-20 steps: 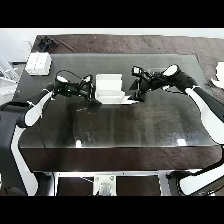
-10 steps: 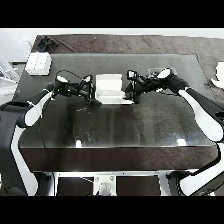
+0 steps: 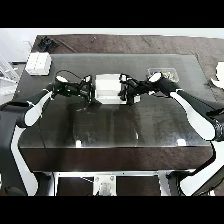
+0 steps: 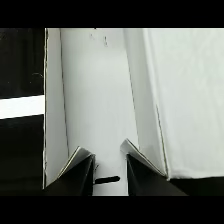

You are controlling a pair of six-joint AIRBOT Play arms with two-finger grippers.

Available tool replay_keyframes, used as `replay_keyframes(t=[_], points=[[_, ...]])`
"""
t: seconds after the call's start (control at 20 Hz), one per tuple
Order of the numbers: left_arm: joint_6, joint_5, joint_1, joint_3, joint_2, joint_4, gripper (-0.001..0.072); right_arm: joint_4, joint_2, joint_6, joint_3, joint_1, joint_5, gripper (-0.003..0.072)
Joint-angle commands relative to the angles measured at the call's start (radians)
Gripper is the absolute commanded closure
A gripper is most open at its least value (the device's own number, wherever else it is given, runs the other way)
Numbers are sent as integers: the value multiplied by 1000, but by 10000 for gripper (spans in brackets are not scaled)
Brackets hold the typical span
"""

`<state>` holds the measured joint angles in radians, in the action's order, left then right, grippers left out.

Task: Fold the box and place the chain.

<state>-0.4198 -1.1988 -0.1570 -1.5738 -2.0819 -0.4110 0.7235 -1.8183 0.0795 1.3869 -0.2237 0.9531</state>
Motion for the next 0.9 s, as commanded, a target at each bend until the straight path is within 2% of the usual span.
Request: replay_keyframes(t=[0.0, 0.2, 0.4, 0.45, 0.8, 0.85], points=[[1, 2, -1, 0, -1, 1, 279, -31, -14, 12, 0, -12, -56, 433], [1, 2, -1, 0, 0, 1, 280, -110, -14, 92, 0, -12, -56, 397], [1, 2, -1, 0, -1, 2, 279, -119, -14, 102, 0, -12, -31, 150], [1, 2, -1, 0, -1, 1, 280, -112, -15, 101, 0, -12, -23, 135], [1, 2, -1, 0, -1, 1, 279, -67, -15, 101, 0, -12, -18, 143], [1, 2, -1, 0, -1, 1, 280, -50, -15, 100, 0, -11, -18, 357]])
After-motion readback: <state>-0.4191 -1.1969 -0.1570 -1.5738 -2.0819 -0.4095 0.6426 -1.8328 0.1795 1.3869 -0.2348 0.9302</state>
